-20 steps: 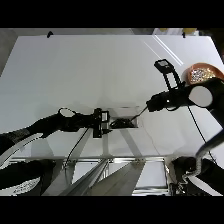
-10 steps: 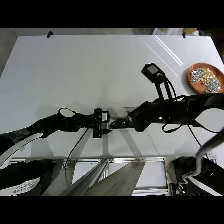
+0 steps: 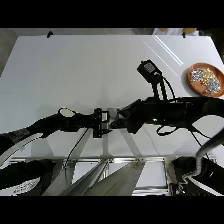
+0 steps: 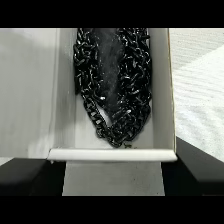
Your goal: Fold the box and place the chain.
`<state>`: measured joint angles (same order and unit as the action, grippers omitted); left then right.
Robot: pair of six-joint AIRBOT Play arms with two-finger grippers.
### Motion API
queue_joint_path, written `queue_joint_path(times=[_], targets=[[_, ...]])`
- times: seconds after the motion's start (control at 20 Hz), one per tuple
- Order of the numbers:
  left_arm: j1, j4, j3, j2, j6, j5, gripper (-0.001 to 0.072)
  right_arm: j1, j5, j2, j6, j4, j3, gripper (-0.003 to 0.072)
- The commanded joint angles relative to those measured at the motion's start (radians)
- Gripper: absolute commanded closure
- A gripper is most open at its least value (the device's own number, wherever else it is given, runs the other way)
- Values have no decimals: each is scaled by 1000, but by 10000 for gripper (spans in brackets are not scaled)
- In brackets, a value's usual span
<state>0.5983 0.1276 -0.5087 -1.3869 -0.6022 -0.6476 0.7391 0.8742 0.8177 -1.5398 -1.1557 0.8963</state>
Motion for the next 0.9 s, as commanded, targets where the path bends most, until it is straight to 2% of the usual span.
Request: queue_joint_path(times=[0.0,0.2,0.35,0.4,0.5,0.55,0.6,0.75,0.8,0.85], targets=[[0,0,0,0,0,0,499,3,11,24,0,-42,1,669],[0,0,0,0,0,0,499,3,125,109,1,-54,1,668],[0,0,0,0,0,0,499,3,137,180,2,-74,1,665],[0,0,0,0,0,0,499,3,135,200,2,-74,2,642],[0,0,0,0,0,0,499,2,142,227,40,-74,16,483],[0,0,0,0,0,0,499,-5,167,241,74,-70,45,372],[0,0,0,0,0,0,499,-24,204,257,105,-58,87,294],[0,0,0,0,0,0,499,-120,290,318,180,-48,229,291],[0,0,0,0,0,0,499,-157,292,340,220,-47,263,320],[0,0,0,0,0,0,499,-188,286,359,269,-48,283,450]])
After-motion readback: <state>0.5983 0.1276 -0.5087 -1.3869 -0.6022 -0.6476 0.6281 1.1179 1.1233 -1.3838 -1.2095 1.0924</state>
